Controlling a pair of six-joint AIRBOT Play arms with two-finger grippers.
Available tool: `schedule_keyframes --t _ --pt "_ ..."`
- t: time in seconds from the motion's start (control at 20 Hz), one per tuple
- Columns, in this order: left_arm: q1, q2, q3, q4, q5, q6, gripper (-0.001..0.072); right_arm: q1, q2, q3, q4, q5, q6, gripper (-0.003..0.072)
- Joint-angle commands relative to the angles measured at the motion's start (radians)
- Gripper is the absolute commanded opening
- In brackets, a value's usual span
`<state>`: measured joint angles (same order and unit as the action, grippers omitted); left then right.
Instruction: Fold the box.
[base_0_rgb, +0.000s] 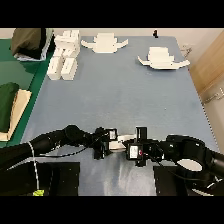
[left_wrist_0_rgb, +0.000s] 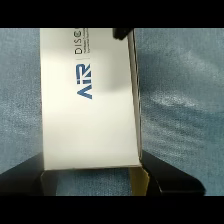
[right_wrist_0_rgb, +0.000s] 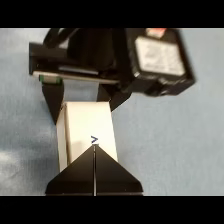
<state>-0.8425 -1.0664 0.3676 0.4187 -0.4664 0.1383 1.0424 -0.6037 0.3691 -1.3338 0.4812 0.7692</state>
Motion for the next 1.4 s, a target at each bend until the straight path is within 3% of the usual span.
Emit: schedule_keyframes --t 0.0,0.1,0.25,0.5,0.9,1.35 --pt "0.000 0.000 0.000 0.001 0.000 0.002 0.0513 -0.001 -0.007 0.002 0.000 -0.021 0.018 0.0003" --pt "0.000 0.000 0.000 0.001 0.000 0.002 0.0513 -0.001 -0.040 0.002 0.007 -0.041 0.060 0.0003" --pt "0.000 0.000 0.000 0.001 0.000 0.002 0.0513 0.000 -0.085 0.002 0.174 -0.135 0.186 0.0003" --pt "0.000 0.000 0.000 0.001 0.000 0.002 0.0513 0.001 -0.097 -0.104 0.455 -0.417 0.229 0.0001" --pt "0.000 0.000 0.000 0.001 0.000 0.002 0.0513 0.032 0.042 -0.233 0.486 -0.404 0.245 0.0001" --pt "0.000 0.000 0.000 0.001 0.000 0.002 0.0513 0.032 0.020 -0.261 0.486 -0.340 0.281 0.0002"
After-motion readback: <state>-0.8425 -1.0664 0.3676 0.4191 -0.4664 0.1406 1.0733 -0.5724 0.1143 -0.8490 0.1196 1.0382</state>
